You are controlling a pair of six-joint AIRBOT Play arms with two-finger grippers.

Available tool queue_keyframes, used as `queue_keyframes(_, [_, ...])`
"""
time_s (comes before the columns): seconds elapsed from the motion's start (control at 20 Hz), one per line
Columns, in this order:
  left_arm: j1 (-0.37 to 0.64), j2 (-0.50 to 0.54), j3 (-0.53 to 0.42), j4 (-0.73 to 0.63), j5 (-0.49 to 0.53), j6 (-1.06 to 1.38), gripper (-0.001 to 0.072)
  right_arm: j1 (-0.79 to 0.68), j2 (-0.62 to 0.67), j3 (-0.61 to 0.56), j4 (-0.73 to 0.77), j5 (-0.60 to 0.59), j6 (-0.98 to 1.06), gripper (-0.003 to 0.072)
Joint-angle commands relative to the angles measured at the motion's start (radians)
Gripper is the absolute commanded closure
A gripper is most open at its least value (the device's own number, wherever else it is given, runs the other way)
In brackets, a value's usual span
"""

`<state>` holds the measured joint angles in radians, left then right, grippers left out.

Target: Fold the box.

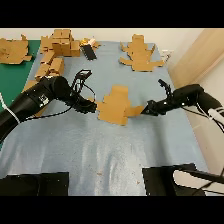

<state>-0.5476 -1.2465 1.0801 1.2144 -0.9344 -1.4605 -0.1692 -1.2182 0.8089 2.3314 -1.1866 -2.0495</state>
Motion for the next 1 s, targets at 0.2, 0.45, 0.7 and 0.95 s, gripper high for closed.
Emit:
queue_keyframes(0.2, [0.001, 0.001, -0.003, 0.002, 0.007, 0.024, 0.0694, 0.013, 0.014, -0.091, -0.031, 0.195, 0.006, 0.0509])
queue_keyframes(0.45, [0.001, 0.001, -0.003, 0.001, 0.010, 0.046, 0.0694, 0.013, -0.074, -0.090, -0.013, 0.216, -0.046, 0.0508])
queue_keyframes(0.7, [0.001, 0.001, -0.003, -0.004, 0.018, 0.058, 0.0371, 0.015, -0.082, -0.083, 0.023, 0.230, -0.091, 0.0508])
queue_keyframes(0.95, [0.001, 0.001, -0.003, -0.003, 0.019, 0.058, 0.0371, 0.015, -0.087, -0.053, 0.034, 0.254, -0.106, 0.0504])
